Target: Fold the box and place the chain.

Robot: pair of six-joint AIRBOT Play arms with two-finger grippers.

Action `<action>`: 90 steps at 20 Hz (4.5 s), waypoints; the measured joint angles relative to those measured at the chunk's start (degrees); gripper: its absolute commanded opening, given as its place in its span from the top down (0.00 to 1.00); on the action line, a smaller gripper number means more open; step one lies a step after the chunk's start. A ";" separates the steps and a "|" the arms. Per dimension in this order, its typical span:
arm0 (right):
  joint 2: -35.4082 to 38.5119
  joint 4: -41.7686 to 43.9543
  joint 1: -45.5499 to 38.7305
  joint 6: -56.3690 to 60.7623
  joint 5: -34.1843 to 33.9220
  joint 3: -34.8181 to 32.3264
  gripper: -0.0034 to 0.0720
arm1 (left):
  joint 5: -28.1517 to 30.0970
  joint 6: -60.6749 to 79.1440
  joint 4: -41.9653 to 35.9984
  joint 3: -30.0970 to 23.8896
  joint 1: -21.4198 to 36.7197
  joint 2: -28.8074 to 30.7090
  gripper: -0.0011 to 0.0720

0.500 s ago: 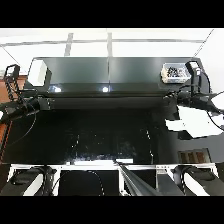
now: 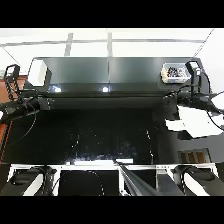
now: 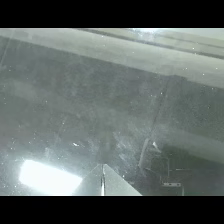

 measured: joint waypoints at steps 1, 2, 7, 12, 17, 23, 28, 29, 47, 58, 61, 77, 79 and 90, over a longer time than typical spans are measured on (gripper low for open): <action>0.00 0.00 0.00 0.00 0.00 0.00 0.94 | -0.02 0.00 0.00 0.00 0.00 0.02 0.95; 0.00 0.00 0.00 0.00 -0.02 0.00 0.94 | 0.00 0.00 0.00 0.00 0.00 0.02 0.95; 0.00 1.31 0.00 0.02 -3.56 -0.04 0.60 | -0.02 0.00 0.00 0.00 0.00 0.02 0.95; -0.66 1.20 -0.13 0.96 -10.51 -0.04 0.01 | 0.00 0.00 -0.02 0.00 -0.04 0.02 0.95; -5.40 -13.27 -10.14 15.12 -13.66 2.01 0.01 | 1.22 0.00 -0.17 0.00 -0.04 0.02 0.95; -19.12 -19.28 -37.16 21.75 -6.82 17.18 0.02 | 1.07 -0.04 -1.27 0.00 -0.07 -1.44 0.03; -34.14 -18.51 -49.99 12.57 10.86 33.48 0.02 | -2.36 -0.15 -3.91 0.00 -0.07 -4.50 0.03; -37.09 -17.66 -51.12 9.73 14.60 36.15 0.02 | -2.89 -0.22 -4.79 0.00 -0.07 -4.96 0.03; -37.94 -10.78 -50.31 -10.25 33.62 35.34 0.94 | -3.23 -0.02 -10.27 0.00 -0.07 -6.25 0.03; -4.55 4.83 -21.22 1.36 21.03 2.16 0.94 | -1.14 2.62 -11.19 0.00 -3.10 -8.07 0.03; -0.22 10.21 -8.35 4.39 12.11 -5.44 0.94 | 0.50 4.81 -14.14 0.00 -6.29 -11.74 0.03; 2.32 16.39 21.07 10.62 -12.66 -17.07 0.94 | -25.86 21.14 -39.78 16.76 -6.47 -53.13 0.03; 2.32 16.41 21.24 10.69 -12.81 -17.11 0.94 | -29.07 22.32 -40.30 19.12 -7.48 -56.50 0.23; 2.29 16.33 21.42 10.73 -12.90 -17.11 0.94 | -43.67 39.56 -31.06 29.33 -11.43 -62.01 0.53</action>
